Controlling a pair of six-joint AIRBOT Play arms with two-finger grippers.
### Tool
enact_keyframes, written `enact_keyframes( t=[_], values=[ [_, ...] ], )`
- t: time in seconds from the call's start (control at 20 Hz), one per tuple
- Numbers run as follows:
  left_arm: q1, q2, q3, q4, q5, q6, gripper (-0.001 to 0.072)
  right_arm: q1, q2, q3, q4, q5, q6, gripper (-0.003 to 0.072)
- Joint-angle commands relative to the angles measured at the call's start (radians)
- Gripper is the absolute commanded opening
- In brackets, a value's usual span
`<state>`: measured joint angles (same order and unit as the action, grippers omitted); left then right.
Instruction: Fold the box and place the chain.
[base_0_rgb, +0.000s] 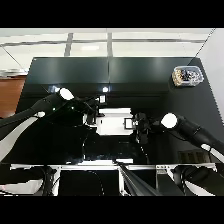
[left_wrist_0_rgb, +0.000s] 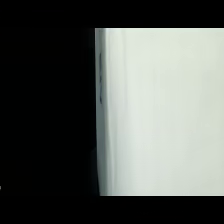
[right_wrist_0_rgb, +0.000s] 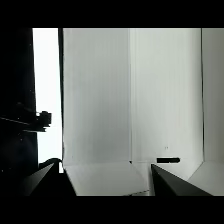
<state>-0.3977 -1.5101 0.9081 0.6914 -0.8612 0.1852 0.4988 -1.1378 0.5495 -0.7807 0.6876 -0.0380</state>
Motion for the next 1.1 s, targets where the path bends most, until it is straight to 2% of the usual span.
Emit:
enact_keyframes(
  t=[0.0,0.25,0.55,0.75,1.05],
  values=[
    [-0.001,0.000,0.000,0.000,0.000,0.001,0.0029,0.010,-0.003,0.008,0.018,-0.052,-0.002,0.0705],
    [-0.001,0.000,0.000,0.000,-0.003,0.001,0.0029,-0.091,0.020,0.090,0.085,-0.038,0.008,0.0705],
    [-0.001,0.000,0.000,0.000,-0.003,0.002,0.0029,-0.137,0.009,0.094,0.105,-0.024,-0.016,0.0705],
    [-0.001,0.000,0.000,0.000,-0.003,0.002,0.0030,-0.137,-0.056,0.095,0.263,0.011,-0.207,0.0705],
    [-0.001,0.001,0.000,0.000,-0.003,0.002,0.0029,-0.137,-0.145,0.097,0.358,0.072,-0.323,0.0705]
  ],
)
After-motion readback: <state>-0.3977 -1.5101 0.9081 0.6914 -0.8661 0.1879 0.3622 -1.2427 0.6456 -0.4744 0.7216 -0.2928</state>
